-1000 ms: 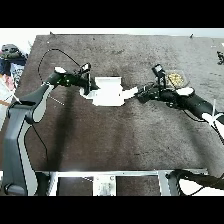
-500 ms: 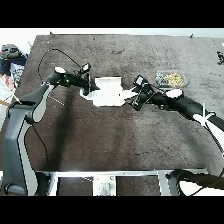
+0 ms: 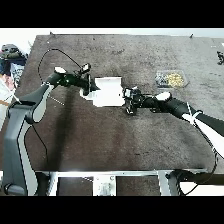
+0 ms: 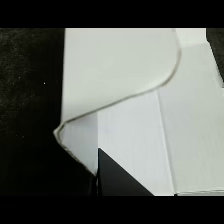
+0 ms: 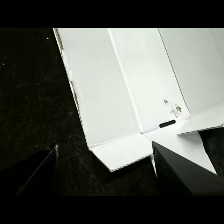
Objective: Fold the box and place the chain.
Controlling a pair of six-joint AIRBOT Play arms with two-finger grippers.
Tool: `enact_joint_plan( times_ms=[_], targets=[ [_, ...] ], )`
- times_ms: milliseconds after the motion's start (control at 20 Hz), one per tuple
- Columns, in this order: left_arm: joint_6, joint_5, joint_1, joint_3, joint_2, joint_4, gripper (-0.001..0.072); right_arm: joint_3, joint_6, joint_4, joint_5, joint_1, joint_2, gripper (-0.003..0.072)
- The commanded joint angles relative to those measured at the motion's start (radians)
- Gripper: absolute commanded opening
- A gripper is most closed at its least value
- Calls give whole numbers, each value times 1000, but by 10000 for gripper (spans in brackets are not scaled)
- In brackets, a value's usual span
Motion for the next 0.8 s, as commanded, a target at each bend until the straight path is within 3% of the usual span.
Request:
enact_joint_plan(
  times_ms=[0,150,750],
  targets=[
    [2,1,-1,0,0,0,12,34,-21,0,41,7,-37,664],
    [5,8,-1,0,0,9,12,60,-21,-39,66,23,-82,664],
    [5,16,-1,0,0,30,12,152,-17,-57,-23,24,-149,663]
  ],
)
